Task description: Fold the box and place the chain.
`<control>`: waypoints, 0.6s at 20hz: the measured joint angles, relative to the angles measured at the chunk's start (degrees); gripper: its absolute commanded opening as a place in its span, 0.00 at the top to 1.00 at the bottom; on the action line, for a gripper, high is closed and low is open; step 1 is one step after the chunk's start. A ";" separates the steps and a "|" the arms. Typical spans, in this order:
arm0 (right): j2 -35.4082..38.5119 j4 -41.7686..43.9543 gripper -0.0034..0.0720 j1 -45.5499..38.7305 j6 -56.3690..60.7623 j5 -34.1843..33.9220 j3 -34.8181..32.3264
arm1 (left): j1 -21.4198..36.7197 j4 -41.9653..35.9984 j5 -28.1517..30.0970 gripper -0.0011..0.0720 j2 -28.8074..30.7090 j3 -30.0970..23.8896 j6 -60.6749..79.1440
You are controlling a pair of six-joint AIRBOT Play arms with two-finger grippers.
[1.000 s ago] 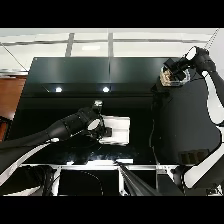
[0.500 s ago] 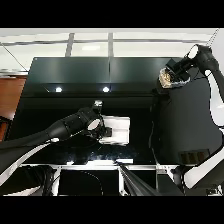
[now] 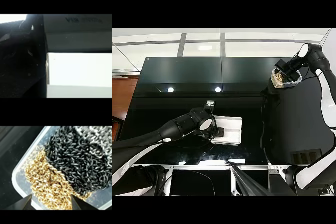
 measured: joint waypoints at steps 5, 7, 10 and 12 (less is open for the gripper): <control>-0.85 -0.04 0.24 1.11 0.07 -0.02 0.00 | 0.00 0.02 -0.02 0.94 0.00 0.00 0.00; -1.44 -0.17 0.46 1.55 0.20 -0.07 0.00 | 0.00 0.00 -0.02 0.94 0.00 0.00 0.00; -2.01 0.04 0.88 1.95 0.20 -0.13 0.00 | 0.00 0.02 -0.02 0.94 0.00 0.00 0.00; -1.86 0.07 0.94 1.99 -0.85 -0.20 -0.02 | 0.00 0.02 -0.02 0.94 0.00 0.00 0.00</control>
